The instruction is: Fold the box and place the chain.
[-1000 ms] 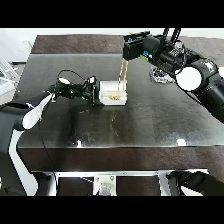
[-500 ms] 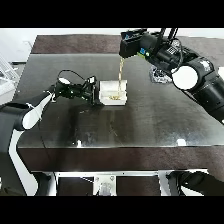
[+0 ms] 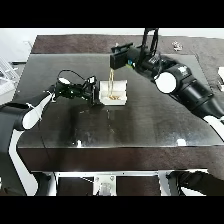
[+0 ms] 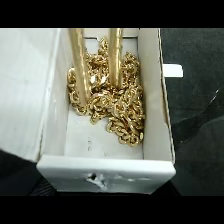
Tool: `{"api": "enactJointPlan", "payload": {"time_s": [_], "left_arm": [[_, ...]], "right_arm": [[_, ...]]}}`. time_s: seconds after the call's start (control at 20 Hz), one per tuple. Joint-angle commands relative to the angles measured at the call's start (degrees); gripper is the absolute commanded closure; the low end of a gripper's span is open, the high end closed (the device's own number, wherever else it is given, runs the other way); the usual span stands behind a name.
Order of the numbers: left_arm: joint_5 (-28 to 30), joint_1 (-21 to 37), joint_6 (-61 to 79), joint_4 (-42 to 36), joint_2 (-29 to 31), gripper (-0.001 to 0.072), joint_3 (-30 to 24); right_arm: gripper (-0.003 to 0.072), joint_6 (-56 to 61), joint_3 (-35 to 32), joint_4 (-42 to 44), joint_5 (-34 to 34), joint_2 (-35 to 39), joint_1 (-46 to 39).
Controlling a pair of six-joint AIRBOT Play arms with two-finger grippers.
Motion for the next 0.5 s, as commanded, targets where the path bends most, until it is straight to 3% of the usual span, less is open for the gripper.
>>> {"api": "enactJointPlan", "payload": {"time_s": [0.0,0.2,0.45], "left_arm": [[0.0,0.0,0.0,0.0,0.0,0.0357,0.0],[0.0,0.0,0.0,0.0,0.0,0.0357,0.0],[0.0,0.0,0.0,0.0,0.0,0.0358,0.0]], "right_arm": [[0.0681,0.2,-4.7,0.1,0.3,-2.0,0.0],[0.0682,0.1,-10.3,0.1,-1.2,-6.4,0.0],[0.0682,0.2,-11.6,0.1,-1.7,-13.9,0.0]]}}
